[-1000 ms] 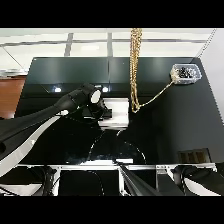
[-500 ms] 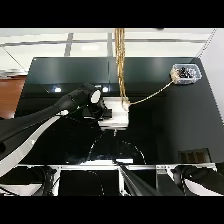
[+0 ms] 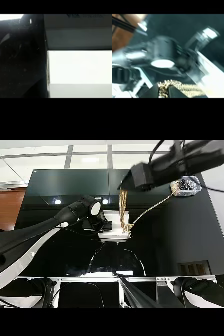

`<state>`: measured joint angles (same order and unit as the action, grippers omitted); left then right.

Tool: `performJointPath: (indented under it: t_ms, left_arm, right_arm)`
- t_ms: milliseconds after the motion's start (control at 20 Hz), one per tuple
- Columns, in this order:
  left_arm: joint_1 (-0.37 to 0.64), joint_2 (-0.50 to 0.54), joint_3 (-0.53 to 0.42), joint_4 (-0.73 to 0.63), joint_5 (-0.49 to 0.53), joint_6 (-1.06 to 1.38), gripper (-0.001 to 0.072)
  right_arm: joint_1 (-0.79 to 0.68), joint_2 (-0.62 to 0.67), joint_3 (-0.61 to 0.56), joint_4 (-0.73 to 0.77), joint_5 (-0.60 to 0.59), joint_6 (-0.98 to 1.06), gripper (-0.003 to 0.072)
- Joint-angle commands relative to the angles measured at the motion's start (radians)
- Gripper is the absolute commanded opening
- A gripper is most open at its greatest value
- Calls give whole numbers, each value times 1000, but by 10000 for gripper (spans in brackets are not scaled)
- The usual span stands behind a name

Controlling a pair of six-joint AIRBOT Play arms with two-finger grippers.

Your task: Fold the box and place the chain.

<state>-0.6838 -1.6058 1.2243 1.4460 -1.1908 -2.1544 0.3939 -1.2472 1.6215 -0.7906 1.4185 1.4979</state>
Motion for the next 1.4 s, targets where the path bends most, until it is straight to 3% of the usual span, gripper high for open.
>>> performJointPath:
  t_ms: [0, 550, 600, 650, 700, 900, 1000, 1100, 1150, 1200, 1350]
  left_arm:
    - [1, 0, 1, 0, 0, 0, 30]
    - [1, 0, 1, 0, 1, 0, 30]
    - [1, 0, 1, 0, 1, 0, 30]
    - [1, 0, 1, 0, 1, 0, 30]
    - [1, 0, 1, 0, 1, 0, 30]
    - [1, 0, 1, 0, 0, 0, 30]
    - [1, 0, 1, 0, 1, 0, 30]
    - [1, 0, 1, 0, 1, 0, 30]
    - [1, 0, 1, 0, 1, 0, 29]
    - [1, 0, 0, 0, 0, 0, 30]
    - [1, 0, 1, 0, 1, 0, 30]
  right_arm:
    - [1, 0, -119, -80, 16, 2, 18]
    - [1, 0, -457, -89, -203, 2, 21]
    - [1, 0, -460, -89, -204, 2, 89]
    - [-3, 0, -460, -90, -203, 1, 318]
    - [-17, 1, -460, -93, -192, 1, 371]
    - [-206, 16, -461, -230, -191, 2, 366]
    - [-312, 16, -493, -402, -308, 35, 366]
    - [-394, 11, -573, -575, -499, 195, 368]
    - [-423, -2, -618, -618, -589, 289, 468]
    - [-441, -24, -650, -619, -658, 333, 717]
    - [-448, -164, -624, -606, -757, 428, 712]
